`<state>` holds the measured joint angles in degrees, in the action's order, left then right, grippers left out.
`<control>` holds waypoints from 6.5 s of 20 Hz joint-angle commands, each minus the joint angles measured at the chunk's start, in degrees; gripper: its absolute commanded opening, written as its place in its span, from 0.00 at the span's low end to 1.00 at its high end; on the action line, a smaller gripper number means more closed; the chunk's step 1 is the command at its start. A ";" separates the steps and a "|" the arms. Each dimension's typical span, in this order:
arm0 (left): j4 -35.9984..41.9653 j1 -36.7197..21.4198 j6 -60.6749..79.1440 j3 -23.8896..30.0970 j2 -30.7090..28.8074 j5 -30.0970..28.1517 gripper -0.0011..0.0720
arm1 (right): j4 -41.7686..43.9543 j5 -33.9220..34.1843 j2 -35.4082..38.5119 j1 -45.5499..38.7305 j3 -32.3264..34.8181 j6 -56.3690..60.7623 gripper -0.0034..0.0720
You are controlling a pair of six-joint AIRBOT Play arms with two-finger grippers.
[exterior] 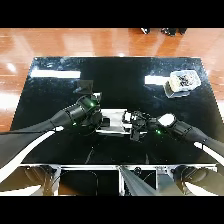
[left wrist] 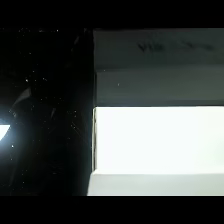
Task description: Fold the box and place the chain.
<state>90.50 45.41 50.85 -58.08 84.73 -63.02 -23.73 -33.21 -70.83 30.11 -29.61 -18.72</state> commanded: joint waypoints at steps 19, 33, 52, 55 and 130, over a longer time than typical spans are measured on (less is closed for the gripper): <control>0.22 0.07 0.17 0.02 0.04 0.02 0.04 | -4.98 -0.55 1.05 -6.86 -0.04 9.86 0.13; 0.22 0.07 0.17 0.02 0.04 -0.07 0.04 | -14.86 -32.63 8.46 -40.65 -0.02 80.74 0.09; 1.97 0.07 0.15 0.02 0.04 -0.42 0.04 | -9.73 -21.59 -1.27 -18.71 1.05 88.50 0.10; 1.97 0.07 0.15 0.02 0.04 -0.42 0.04 | -9.29 -25.35 -1.25 -17.88 -2.10 88.32 0.71; 1.73 0.07 0.17 0.02 0.04 -0.31 0.05 | -61.02 -33.44 -15.74 15.96 -33.31 147.53 0.53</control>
<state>92.29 45.45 51.00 -58.08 84.73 -63.37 -84.60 -66.26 -85.93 46.13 -62.78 128.60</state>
